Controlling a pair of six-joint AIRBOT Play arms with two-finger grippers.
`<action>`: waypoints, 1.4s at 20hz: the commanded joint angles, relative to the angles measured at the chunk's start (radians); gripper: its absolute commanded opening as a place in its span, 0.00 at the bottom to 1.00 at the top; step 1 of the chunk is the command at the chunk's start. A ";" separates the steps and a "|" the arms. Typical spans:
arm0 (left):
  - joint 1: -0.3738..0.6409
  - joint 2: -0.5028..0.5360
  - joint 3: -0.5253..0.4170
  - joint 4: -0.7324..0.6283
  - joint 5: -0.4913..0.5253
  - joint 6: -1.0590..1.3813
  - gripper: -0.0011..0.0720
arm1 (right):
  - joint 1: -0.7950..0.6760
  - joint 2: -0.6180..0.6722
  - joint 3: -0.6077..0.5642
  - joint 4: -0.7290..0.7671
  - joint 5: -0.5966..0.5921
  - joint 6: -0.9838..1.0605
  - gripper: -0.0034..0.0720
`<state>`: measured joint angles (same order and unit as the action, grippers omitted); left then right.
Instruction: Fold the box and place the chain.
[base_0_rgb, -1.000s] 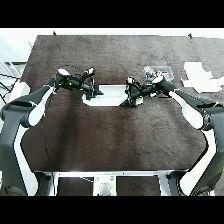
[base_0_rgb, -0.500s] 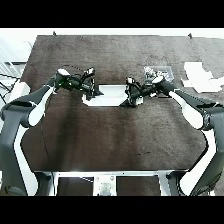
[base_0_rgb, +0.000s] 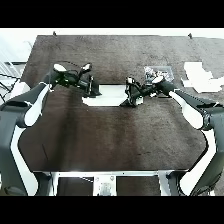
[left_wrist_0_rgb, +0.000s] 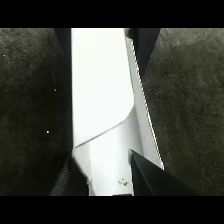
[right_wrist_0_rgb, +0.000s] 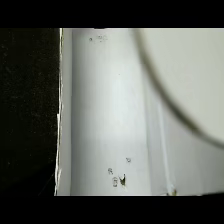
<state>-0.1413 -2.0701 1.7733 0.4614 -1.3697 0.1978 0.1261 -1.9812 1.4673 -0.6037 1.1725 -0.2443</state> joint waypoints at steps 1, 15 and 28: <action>0.043 0.030 0.031 0.002 -0.065 -0.080 0.61 | 0.000 0.000 0.000 0.000 0.000 0.001 0.67; 0.001 0.243 -0.103 0.002 -0.089 -0.202 0.03 | 0.000 0.000 0.000 0.000 -0.001 0.001 0.67; -0.122 0.353 -0.424 -0.072 0.485 -0.080 0.03 | 0.000 0.000 0.000 0.000 0.000 0.001 0.68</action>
<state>-0.2508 -1.7191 1.3663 0.4335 -1.0550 0.0952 0.1261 -1.9812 1.4673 -0.6033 1.1717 -0.2432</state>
